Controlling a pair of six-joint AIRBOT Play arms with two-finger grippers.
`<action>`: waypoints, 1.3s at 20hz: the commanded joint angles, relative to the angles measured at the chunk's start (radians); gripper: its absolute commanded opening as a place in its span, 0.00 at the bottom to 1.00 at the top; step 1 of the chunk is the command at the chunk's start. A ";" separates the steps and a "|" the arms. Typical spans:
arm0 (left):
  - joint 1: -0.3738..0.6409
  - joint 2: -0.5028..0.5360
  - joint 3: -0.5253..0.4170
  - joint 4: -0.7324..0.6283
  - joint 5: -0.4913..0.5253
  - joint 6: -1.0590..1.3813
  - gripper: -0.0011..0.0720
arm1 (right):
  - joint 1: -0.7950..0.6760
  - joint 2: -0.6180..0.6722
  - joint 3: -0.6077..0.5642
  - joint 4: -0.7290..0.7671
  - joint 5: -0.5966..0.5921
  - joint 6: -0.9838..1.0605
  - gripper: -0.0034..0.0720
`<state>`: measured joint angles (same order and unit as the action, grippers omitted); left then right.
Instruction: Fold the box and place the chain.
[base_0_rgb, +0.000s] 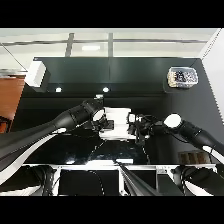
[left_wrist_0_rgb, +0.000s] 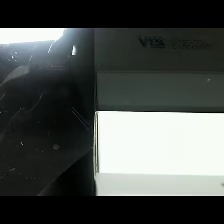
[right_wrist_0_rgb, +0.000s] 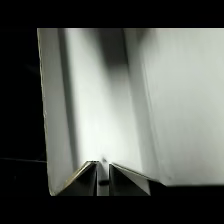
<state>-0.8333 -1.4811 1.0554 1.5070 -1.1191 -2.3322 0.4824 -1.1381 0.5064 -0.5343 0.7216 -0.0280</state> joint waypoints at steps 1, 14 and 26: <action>0.000 0.000 0.001 -0.001 0.014 -0.002 0.05 | 0.055 -0.019 0.000 0.058 -0.065 0.027 0.14; 0.000 0.000 0.001 -0.001 0.011 -0.002 0.05 | 0.052 -0.014 0.001 -0.095 -0.064 0.325 0.06; 0.001 0.000 0.001 -0.001 0.015 -0.003 0.05 | -0.607 0.282 -0.029 -0.546 0.222 1.582 0.06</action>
<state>-0.8333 -1.4811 1.0554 1.5047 -1.1069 -2.3356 0.0486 -0.8898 0.5541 -1.0637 0.9894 1.2476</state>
